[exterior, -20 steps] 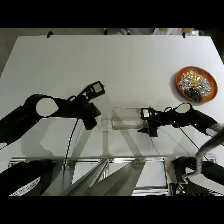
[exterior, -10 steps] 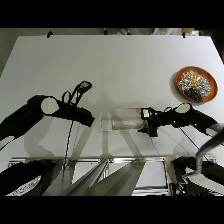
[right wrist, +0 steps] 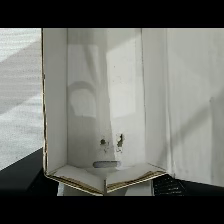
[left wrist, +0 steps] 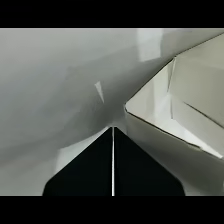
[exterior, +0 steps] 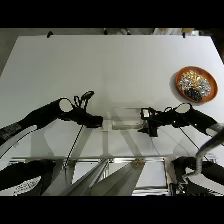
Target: Fold the box and place the chain.
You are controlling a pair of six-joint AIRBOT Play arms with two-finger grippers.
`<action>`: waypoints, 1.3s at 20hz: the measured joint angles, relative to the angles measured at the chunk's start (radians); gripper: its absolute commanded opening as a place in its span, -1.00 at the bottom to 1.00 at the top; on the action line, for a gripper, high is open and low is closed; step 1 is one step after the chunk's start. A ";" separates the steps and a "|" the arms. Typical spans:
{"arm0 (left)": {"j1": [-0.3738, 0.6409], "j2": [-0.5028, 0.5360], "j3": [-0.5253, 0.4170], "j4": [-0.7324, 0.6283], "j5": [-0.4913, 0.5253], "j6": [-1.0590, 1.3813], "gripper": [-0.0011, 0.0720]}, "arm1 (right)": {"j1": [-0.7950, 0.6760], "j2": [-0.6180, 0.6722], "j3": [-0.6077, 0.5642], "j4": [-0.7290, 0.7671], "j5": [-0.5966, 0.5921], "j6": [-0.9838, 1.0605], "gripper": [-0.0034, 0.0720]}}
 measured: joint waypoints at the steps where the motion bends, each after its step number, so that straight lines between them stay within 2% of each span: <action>1: -0.003 -0.003 0.000 -0.010 0.006 0.001 -0.95 | 0.000 0.000 0.000 0.000 0.000 0.000 -0.04; 8: -0.027 0.079 0.001 -0.063 0.034 0.032 -0.91 | 0.000 0.000 0.000 0.000 0.000 0.000 -0.04; 9: -0.034 0.092 0.001 -0.065 0.038 0.035 -0.79 | 0.000 0.000 0.000 0.000 0.000 0.000 -0.04; 11: -0.054 0.106 0.001 -0.071 0.050 0.035 -0.33 | 0.000 0.000 0.000 0.000 0.000 0.000 -0.04; 21: -0.121 0.121 0.004 -0.111 0.130 0.037 -0.32 | 0.000 0.000 0.000 0.000 0.000 0.000 -0.04; 22: -0.123 0.121 0.006 -0.114 0.132 0.037 -0.20 | 0.000 0.000 0.000 0.000 0.000 0.000 -0.04; 26: -0.128 0.121 0.022 -0.114 0.134 0.037 -0.18 | 0.000 0.000 0.000 0.000 0.000 0.000 -0.04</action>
